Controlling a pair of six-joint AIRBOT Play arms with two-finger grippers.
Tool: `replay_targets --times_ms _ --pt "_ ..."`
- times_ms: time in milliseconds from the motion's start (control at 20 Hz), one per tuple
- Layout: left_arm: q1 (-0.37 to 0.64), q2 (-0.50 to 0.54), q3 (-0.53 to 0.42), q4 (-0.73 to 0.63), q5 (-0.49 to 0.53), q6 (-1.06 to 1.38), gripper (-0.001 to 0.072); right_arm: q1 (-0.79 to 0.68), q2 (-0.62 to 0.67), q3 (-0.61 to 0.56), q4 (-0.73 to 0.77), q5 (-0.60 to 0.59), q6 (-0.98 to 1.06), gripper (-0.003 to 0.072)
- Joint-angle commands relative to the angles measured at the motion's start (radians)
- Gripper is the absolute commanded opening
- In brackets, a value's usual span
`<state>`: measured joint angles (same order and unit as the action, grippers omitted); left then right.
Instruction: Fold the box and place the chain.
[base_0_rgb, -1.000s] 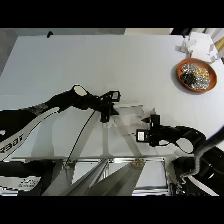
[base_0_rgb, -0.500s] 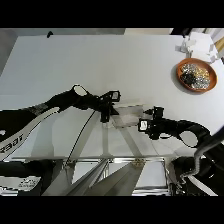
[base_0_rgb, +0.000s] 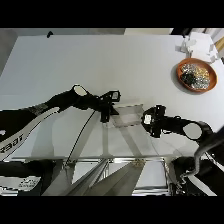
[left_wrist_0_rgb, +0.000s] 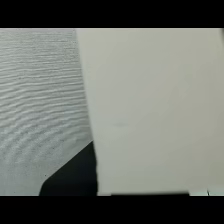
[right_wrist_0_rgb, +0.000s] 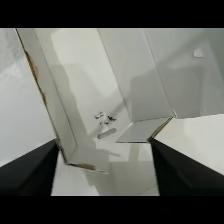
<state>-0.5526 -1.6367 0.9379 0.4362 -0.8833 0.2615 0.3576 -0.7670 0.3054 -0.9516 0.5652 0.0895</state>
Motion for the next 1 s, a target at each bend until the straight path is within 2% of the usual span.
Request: replay_targets --times_ms 0,250,600,950 --pt "0.0 0.001 0.001 0.0 0.0 0.0 0.0035 -0.057 -0.034 0.008 0.133 0.028 -0.166 0.0697" --pt "0.0 0.001 0.001 0.0 0.0 0.0 0.0035 -0.122 -0.082 0.032 0.23 0.084 -0.26 0.0698" --pt "0.0 0.001 0.001 0.0 -0.001 0.0 0.0035 -0.179 -0.156 0.064 0.273 0.131 -0.309 0.07" --pt "0.0 0.001 0.001 0.0 0.0 0.0 0.0035 -0.179 -0.307 0.167 0.283 0.206 -0.354 0.0707"
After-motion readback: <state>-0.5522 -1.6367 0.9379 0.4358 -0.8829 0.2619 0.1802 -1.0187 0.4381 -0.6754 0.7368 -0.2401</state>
